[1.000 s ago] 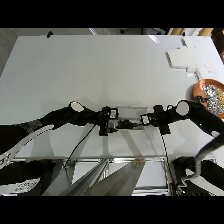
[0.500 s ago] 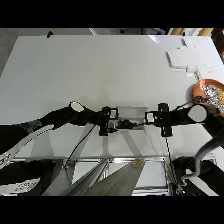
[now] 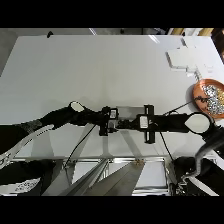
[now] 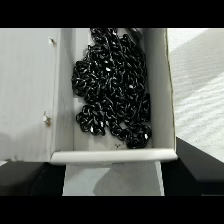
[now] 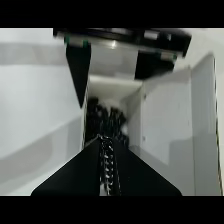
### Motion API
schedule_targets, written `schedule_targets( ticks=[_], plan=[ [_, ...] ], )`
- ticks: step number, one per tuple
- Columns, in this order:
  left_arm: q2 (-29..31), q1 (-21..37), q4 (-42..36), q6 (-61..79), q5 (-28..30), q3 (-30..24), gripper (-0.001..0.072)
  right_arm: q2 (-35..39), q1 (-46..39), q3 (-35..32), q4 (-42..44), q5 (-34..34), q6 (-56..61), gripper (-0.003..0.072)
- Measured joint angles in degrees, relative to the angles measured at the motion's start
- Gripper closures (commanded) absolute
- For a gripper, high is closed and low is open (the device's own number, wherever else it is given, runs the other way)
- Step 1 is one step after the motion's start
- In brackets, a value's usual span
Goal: Fold the box and place the chain.
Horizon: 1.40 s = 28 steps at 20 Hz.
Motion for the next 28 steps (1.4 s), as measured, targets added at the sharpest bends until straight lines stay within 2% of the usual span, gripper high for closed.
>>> schedule_targets(
  ticks=[3,4,6,9,11,14,16,18,20,21,23,24,28],
  plan=[
    [0.0,0.0,-0.02,0.0,0.0,0.0,0.0438,-3.21,3.8,0.0,1.03,-5.44,0.55,0.0667],
    [0.0,0.0,-0.02,-0.02,0.0,0.0,0.0438,-4.55,4.44,0.02,0.9,-6.47,1.27,0.0643],
    [0.0,0.0,-0.02,0.0,0.0,0.0,0.0438,-7.1,5.29,0.0,-0.76,-8.17,3.23,0.0499],
    [0.0,0.0,-0.02,0.0,0.0,0.0,0.0438,-7.93,5.38,0.61,-4.15,-9.35,6.05,0.0499],
    [0.0,0.0,-0.02,0.0,0.0,0.0,0.0438,-6.38,4.33,2.16,-7.69,-8.46,7.78,0.0499],
    [0.0,0.0,0.0,0.0,0.02,0.0,0.0438,-2.38,0.48,5.05,-14.84,-2.75,9.42,0.0499],
    [0.0,0.0,-0.02,0.0,0.0,0.0,0.0438,-0.15,-3.26,6.05,-19.34,2.27,9.9,0.0516],
    [0.0,0.0,-0.02,0.0,0.02,0.0,0.0438,0.68,-7.37,6.36,-23.1,7.08,10.16,0.057],
    [0.0,0.0,-0.02,0.0,0.02,0.0,0.0438,0.15,-11.74,5.81,-25.73,9.97,10.32,0.0575],
    [0.0,0.0,-0.02,0.0,0.0,0.0,0.0438,-0.59,-13.35,5.22,-26.64,10.45,10.32,0.0562],
    [0.0,0.0,-0.02,0.0,0.02,0.0,0.0438,-2.93,-15.58,3.85,-28.09,10.03,10.29,0.0408],
    [0.0,0.0,-0.02,0.0,0.02,0.0,0.0438,-4.44,-16.2,3.19,-28.57,9.33,10.27,0.0368],
    [0.0,0.0,-0.02,0.0,0.0,0.0,0.0438,-10.88,-15.76,1.97,-29.51,5.35,10.08,0.0369]
  ],
)
